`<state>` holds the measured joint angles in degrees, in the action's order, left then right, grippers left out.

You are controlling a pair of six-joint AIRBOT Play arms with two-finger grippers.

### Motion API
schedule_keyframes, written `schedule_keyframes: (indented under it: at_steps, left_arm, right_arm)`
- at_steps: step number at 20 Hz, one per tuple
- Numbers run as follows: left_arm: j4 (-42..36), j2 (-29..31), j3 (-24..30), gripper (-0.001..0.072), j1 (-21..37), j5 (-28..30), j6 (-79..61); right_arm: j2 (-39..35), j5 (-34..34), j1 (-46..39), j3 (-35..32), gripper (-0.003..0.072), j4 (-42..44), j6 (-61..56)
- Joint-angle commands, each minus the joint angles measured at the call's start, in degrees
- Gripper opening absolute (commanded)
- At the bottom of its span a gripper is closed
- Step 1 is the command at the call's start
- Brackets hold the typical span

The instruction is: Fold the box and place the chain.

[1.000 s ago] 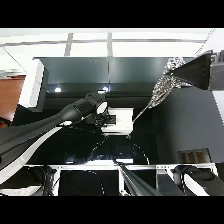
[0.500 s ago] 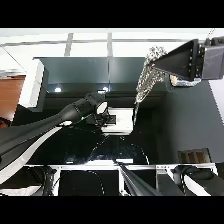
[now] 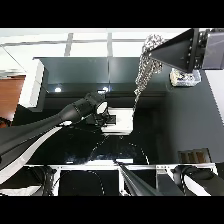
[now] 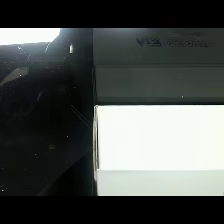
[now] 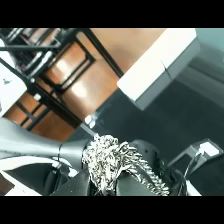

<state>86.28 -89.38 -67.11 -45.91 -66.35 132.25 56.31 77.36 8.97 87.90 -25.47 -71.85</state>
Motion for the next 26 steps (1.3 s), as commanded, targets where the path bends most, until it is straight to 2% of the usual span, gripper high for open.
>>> schedule_keyframes:
  at_steps: [1, 7, 10, 15, 18, 21, 26]
  left_arm:
    - [0.04, -0.04, -0.02, 0.0031, 0.02, 0.04, -0.02]
    - [0.02, -0.04, -0.02, 0.0031, 0.02, 0.04, -0.02]
    - [0.02, -0.04, -0.02, 0.0031, 0.02, 0.00, -0.02]
    - [0.04, -0.04, -0.02, 0.0031, 0.02, 0.07, -0.02]
    - [0.04, -0.04, -0.02, 0.0031, 0.04, 0.04, -0.02]
    - [0.04, -0.04, -0.02, 0.0031, 0.04, 0.00, -0.04]
    - [0.07, -0.04, -0.02, 0.0031, 0.02, -0.11, -0.04]
  right_arm:
    - [0.07, -2.10, 0.00, 1.81, 0.0008, 0.02, 0.20]
    - [0.07, -3.67, 0.07, 8.11, 0.0008, 0.46, -1.86]
    - [0.39, -5.18, 0.07, 8.39, 0.0008, 0.98, -2.03]
    - [2.05, -3.80, 1.20, 8.39, 0.0008, 1.05, -2.38]
    - [2.62, -0.24, 1.77, 7.72, 0.0009, 0.37, -2.73]
    - [2.64, 3.85, 1.86, 1.38, 0.0009, 0.37, -2.89]
    - [2.64, -0.24, 3.63, -14.80, 0.0009, 0.11, -0.76]
